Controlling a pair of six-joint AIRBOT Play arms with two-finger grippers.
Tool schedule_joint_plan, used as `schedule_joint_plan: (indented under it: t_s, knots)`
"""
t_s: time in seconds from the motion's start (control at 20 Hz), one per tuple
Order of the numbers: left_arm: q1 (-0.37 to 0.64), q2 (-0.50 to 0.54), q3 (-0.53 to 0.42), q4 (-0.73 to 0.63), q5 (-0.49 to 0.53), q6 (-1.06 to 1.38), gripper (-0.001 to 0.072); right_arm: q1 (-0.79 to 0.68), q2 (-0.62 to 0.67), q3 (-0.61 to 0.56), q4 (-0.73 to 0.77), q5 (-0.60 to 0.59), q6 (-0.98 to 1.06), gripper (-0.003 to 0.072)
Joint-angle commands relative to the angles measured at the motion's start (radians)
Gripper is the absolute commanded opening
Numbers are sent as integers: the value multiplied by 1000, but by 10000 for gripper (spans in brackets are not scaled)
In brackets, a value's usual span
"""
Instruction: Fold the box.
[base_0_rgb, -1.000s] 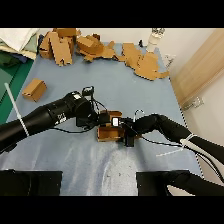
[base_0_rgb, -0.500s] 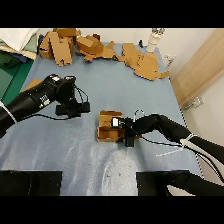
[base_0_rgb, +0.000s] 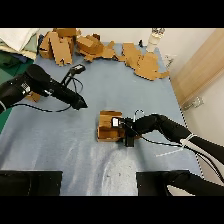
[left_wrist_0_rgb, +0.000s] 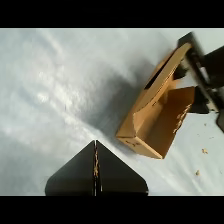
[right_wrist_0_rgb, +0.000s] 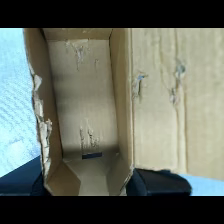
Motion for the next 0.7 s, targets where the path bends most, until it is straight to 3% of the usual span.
schedule_joint_plan:
  t_s: [0.0,0.15,0.35,0.4,0.45,0.5,0.65]
  knots:
    - [171,-108,-4,-334,-158,487,10,-1,0,0,0,1,0,503]
    - [121,-89,-23,-202,-123,604,6,-1,0,0,0,2,0,503]
    - [-63,22,-188,-17,99,814,14,-1,0,0,0,2,0,503]
    - [-94,26,-208,45,114,813,16,-1,0,0,0,1,0,504]
    - [-117,23,-222,79,114,785,274,-1,0,0,0,2,0,503]
    - [-137,19,-237,74,126,737,700,-1,0,0,0,1,0,503]
    - [-182,8,-244,72,146,696,691,-1,0,0,0,1,0,503]
